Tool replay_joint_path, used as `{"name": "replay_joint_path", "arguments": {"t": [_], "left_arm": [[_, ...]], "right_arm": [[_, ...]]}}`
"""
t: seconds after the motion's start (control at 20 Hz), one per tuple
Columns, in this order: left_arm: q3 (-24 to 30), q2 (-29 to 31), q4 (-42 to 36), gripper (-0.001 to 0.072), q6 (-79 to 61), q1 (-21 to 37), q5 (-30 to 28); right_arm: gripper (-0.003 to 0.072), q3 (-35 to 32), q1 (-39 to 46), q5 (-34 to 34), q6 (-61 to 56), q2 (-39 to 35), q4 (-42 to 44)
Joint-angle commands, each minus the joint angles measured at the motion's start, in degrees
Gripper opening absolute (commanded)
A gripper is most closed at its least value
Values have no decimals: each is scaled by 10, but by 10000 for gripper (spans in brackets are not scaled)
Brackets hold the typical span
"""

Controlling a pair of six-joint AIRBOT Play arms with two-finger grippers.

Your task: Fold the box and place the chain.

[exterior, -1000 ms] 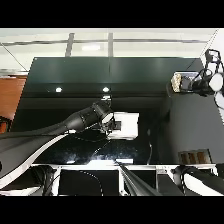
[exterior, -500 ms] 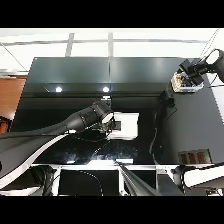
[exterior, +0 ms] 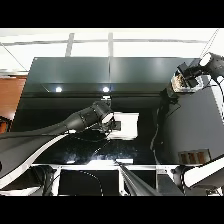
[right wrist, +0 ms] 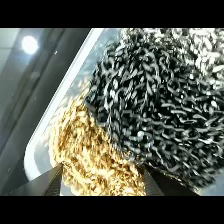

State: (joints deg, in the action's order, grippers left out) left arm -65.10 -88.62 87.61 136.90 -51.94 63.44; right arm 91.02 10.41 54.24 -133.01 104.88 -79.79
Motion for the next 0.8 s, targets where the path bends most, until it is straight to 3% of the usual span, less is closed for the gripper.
{"name": "replay_joint_path", "arguments": {"t": [0.0,0.1,0.15,0.2,0.4,0.6,0.75], "left_arm": [[0,0,0,29,0,0,0],[0,0,0,29,0,0,0],[0,0,0,29,0,0,0],[0,0,0,29,0,0,0],[0,0,0,29,0,0,0],[0,0,0,29,0,0,0],[0,0,0,29,0,0,0]], "right_arm": [[546,1,0,-9,-3,19,6],[254,3,1,-9,9,20,7],[62,10,2,-5,35,18,7],[17,17,3,0,68,13,6],[16,59,16,54,163,-30,7],[15,60,22,92,291,-114,10],[13,60,25,99,414,-192,60]]}}
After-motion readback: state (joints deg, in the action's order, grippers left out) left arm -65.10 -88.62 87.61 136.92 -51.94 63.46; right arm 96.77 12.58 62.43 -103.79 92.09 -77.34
